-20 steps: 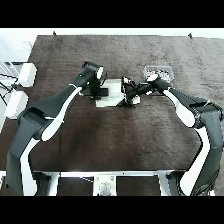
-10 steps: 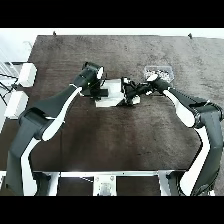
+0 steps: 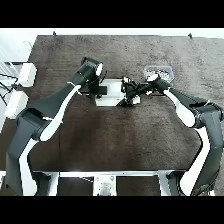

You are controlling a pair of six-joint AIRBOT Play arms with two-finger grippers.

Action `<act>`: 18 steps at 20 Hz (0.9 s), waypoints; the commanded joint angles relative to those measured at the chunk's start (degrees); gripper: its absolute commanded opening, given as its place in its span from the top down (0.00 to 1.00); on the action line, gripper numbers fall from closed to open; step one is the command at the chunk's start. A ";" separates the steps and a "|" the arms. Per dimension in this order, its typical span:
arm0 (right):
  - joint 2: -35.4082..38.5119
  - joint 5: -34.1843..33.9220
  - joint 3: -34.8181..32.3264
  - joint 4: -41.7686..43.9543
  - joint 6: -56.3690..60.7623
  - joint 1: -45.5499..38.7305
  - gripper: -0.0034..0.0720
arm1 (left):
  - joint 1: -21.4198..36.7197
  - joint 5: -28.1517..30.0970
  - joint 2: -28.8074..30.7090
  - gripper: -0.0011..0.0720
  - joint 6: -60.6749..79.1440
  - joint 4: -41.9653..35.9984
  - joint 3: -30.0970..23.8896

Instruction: Fold the box and place the chain.

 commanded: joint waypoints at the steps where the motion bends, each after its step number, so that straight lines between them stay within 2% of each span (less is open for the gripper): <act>1: 0.02 0.22 -0.02 0.04 -0.04 0.07 0.32 | 0.02 -0.57 1.53 0.55 2.21 -0.48 0.22; 11: 0.02 0.22 -0.02 0.04 -0.04 0.07 0.33 | 0.74 -2.97 12.17 0.55 14.01 3.56 0.15; 18: 0.02 0.20 -0.02 0.04 -0.04 0.07 0.32 | 10.01 -2.32 15.78 0.55 36.59 0.13 0.15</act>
